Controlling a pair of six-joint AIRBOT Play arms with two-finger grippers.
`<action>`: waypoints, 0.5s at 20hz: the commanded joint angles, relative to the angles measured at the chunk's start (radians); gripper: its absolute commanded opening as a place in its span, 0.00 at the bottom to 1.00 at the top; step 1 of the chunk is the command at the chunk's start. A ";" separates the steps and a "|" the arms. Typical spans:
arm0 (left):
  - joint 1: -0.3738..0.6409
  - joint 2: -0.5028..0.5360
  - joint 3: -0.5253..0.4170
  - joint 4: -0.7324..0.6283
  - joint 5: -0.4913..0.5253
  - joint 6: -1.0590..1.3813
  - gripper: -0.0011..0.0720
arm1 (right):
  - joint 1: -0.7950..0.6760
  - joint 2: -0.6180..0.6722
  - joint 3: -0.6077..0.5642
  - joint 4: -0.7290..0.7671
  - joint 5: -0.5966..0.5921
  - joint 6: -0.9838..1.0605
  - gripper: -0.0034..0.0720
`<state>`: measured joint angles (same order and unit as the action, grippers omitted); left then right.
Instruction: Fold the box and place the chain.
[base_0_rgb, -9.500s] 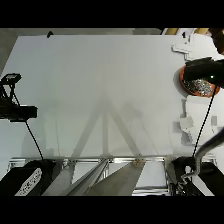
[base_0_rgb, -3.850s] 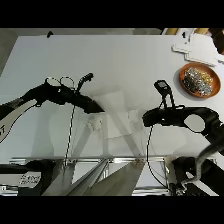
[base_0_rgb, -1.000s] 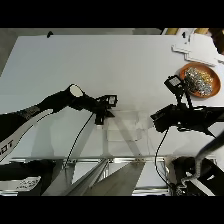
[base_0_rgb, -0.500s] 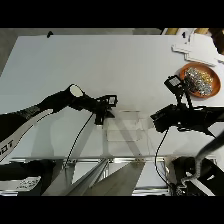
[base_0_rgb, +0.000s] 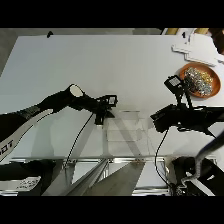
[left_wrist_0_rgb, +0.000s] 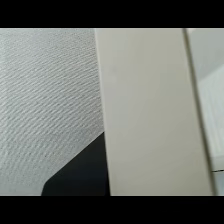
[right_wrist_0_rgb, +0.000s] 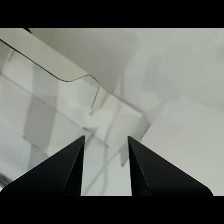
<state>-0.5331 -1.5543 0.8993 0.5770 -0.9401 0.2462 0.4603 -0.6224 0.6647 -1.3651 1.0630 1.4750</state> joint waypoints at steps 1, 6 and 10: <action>0.000 -0.001 0.000 0.000 0.000 0.000 0.03 | 0.001 0.001 0.001 0.001 0.000 -0.037 0.44; 0.000 -0.001 0.000 0.000 0.000 0.000 0.03 | 0.001 0.001 0.000 0.057 -0.002 -0.191 0.14; 0.000 -0.001 0.000 0.000 0.000 0.000 0.03 | 0.001 -0.003 0.000 0.238 -0.010 -0.510 0.07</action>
